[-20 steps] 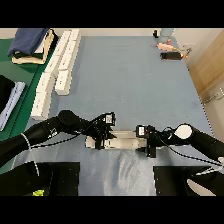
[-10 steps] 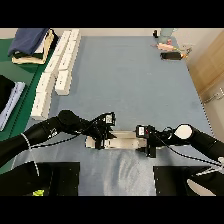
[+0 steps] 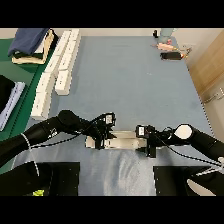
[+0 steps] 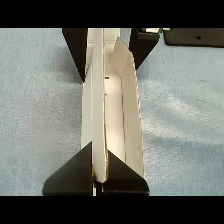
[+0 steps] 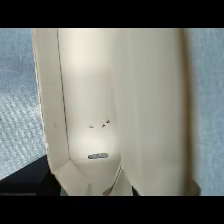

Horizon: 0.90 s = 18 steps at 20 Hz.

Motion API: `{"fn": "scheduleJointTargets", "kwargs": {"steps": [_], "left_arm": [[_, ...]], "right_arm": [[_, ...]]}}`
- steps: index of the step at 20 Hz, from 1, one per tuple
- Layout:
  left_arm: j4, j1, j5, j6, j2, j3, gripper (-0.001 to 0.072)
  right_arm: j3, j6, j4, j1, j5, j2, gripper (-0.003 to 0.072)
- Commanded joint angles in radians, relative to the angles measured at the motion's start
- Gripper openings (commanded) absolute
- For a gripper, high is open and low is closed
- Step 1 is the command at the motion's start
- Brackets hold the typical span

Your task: Fold the box.

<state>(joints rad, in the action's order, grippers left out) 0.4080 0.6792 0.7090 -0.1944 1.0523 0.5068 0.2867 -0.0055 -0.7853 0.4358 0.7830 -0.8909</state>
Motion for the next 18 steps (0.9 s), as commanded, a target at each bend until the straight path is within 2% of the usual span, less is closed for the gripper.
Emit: {"fn": "scheduleJointTargets", "kwargs": {"steps": [1, 18], "left_arm": [[0.0, 0.0, 0.001, -0.007, -0.001, 0.001, 0.0017], [-0.007, 0.0, -0.002, 0.005, 0.0, 0.001, 0.0019]], "right_arm": [[0.0, 0.0, 0.0, 0.001, -0.001, 0.001, 0.0505], [0.0, 0.0, 0.0, 0.001, -0.002, 0.001, 0.0504]]}}
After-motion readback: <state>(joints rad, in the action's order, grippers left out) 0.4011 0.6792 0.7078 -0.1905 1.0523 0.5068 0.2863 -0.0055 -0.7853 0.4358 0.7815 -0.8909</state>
